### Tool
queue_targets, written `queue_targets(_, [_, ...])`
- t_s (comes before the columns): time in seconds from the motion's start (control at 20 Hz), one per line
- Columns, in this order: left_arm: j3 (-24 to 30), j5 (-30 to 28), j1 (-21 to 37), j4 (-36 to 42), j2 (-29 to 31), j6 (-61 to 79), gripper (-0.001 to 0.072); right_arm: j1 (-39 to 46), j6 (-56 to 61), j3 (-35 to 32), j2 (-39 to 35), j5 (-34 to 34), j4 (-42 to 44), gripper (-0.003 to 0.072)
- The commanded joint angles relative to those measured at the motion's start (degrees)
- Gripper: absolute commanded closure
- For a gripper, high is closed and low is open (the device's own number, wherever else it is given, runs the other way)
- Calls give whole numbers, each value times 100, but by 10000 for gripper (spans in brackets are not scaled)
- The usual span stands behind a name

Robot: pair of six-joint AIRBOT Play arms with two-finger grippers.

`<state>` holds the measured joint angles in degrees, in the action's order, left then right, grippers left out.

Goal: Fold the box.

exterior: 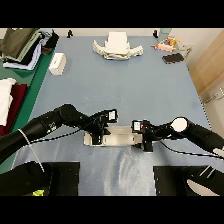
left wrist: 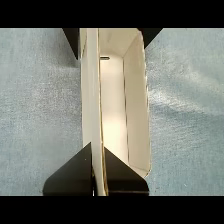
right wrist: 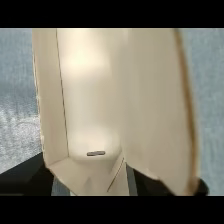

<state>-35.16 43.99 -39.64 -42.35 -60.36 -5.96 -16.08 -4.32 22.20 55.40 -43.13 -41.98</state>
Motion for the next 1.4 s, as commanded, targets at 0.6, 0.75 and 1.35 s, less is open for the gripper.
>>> queue_targets(0.6, [-4,0,-2,-2,0,0,696,-2,-730,-107,332,168,422,245])
queue_targets(0.75, [-4,0,-2,-2,0,0,696,-2,-730,-107,328,302,424,245])
queue_targets(1.35, [-4,0,-2,-2,0,0,696,-2,-730,-107,321,315,424,246])
